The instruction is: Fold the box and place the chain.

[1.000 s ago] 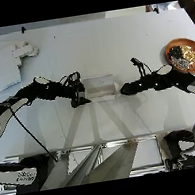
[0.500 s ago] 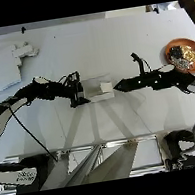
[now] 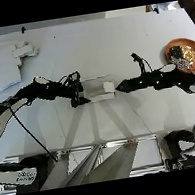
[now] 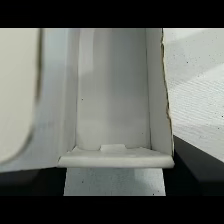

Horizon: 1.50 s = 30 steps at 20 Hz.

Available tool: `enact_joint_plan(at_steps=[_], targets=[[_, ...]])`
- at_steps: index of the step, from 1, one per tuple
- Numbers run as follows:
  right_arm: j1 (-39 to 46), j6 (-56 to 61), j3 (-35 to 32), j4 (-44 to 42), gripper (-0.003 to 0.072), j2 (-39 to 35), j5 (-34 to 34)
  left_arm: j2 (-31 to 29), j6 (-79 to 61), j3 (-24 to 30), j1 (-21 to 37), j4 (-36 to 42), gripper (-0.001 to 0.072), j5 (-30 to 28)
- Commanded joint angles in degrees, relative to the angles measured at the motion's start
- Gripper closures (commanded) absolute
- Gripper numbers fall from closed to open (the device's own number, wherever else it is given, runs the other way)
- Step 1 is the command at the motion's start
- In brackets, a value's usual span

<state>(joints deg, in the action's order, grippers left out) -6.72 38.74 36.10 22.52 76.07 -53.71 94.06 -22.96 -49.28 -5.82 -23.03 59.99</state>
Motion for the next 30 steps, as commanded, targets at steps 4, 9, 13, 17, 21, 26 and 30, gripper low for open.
enact_joint_plan(at_steps=[4,9,13,17,21,26,30], targets=[[0.8,2.3,0.0,6.8,0.0393,-4.5,0.5,0.0,-0.1,0.0,0.0,-0.1,0.0356,0.3],[0.8,-3.4,0.0,3.0,0.0322,-4.9,-3.1,0.0,-0.1,0.0,0.0,-0.1,0.0356,0.3],[0.3,-6.2,0.0,1.2,0.0270,-4.9,-2.6,0.0,-0.1,0.0,0.0,-0.1,0.0356,0.3],[-2.5,-8.2,0.0,1.3,0.0149,-4.9,1.1,0.0,-0.1,0.0,0.0,-0.1,0.0356,0.3],[-5.9,-9.0,0.0,1.4,0.0147,-4.8,8.7,0.0,-0.1,0.0,0.0,-0.1,0.0356,0.3],[-6.5,-5.9,0.0,0.7,0.0147,-4.7,12.0,0.0,-0.1,0.0,0.0,-0.2,0.0356,0.3],[-6.6,-2.6,0.0,0.6,0.0147,-4.6,12.3,0.0,-0.1,0.0,0.0,-0.1,0.0356,0.3]])
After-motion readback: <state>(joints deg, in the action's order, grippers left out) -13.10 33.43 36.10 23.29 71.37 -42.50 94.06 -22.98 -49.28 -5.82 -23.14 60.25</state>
